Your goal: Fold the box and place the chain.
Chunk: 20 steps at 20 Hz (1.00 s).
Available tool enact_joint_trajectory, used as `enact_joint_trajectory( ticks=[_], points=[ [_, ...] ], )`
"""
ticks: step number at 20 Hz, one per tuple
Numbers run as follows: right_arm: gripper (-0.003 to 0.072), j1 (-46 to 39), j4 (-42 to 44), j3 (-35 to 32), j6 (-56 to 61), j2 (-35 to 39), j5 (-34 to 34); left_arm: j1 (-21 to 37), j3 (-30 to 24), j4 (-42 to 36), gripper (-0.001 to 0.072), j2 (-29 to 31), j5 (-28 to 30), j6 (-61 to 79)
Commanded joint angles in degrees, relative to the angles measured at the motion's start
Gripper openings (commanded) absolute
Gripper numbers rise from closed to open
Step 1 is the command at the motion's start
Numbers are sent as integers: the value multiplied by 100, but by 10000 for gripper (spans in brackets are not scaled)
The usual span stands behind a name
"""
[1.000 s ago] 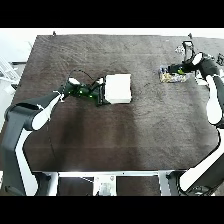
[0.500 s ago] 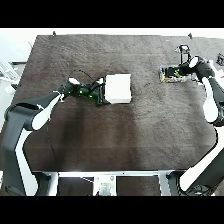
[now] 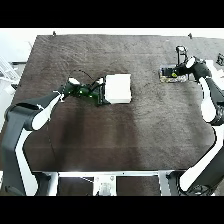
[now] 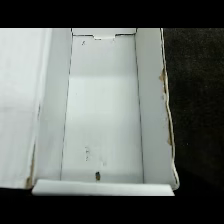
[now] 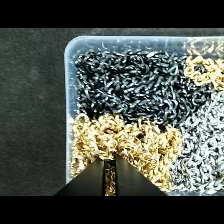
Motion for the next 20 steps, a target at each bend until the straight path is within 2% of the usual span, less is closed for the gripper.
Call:
enact_joint_trajectory(
  ticks=[1, 8, 15, 20],
  points=[
    [7, 31, -4, 90, 15, 243, 111, 2, 2, 0, 635, 2, 2, 2],
    [6, 166, -295, 90, 59, 1167, 776, 2, 2, 0, 635, 2, 2, 2],
    [5, 455, -933, 90, 260, 2181, 839, 2, 2, 0, 635, 2, 0, 2],
    [5, 688, -955, 90, 291, 2907, 780, 2, 0, 0, 635, 2, 0, 2]
  ],
)
